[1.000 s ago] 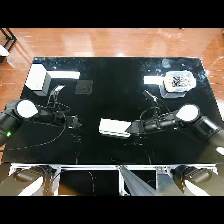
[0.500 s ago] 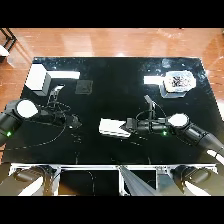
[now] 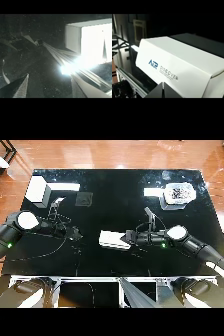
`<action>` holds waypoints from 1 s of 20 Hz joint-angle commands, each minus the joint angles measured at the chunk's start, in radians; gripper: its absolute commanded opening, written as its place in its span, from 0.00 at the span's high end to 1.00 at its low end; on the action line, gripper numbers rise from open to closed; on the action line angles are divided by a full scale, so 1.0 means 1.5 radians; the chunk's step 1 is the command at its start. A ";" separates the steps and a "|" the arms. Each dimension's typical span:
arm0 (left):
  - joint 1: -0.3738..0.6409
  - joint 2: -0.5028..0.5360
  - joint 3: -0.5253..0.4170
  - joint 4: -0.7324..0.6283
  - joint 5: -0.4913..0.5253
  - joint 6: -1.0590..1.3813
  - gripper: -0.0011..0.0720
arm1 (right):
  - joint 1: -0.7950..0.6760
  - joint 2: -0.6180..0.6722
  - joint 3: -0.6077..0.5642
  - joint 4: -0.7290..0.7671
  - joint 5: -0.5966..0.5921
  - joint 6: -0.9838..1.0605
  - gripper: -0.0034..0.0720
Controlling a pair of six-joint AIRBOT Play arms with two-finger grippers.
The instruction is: Fold the box and place the chain.
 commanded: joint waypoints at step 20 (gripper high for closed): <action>0.000 0.000 0.000 -0.003 0.002 0.000 0.13 | 0.028 -0.044 0.000 -0.050 -0.036 0.002 0.93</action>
